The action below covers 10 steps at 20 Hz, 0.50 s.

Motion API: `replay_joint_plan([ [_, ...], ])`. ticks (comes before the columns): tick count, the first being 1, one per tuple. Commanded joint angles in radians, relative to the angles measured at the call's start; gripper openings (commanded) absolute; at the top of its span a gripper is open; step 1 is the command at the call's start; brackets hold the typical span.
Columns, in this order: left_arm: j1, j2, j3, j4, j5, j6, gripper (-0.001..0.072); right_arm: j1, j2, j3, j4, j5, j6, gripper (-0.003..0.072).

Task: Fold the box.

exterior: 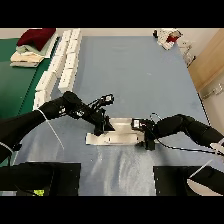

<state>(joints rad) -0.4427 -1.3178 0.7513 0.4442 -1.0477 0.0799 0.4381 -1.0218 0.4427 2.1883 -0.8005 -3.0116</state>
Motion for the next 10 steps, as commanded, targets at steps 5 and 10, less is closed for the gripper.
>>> replay_joint_plan([
  [5,0.000,0.000,0.000,0.000,0.000,0.000,0.0016,0.000,-0.003,-0.002,-0.001,-0.001,0.001,0.0429],
  [10,0.000,0.000,0.000,0.000,0.000,0.000,0.0016,0.000,0.001,-0.001,-0.001,-0.001,0.001,0.0429],
])
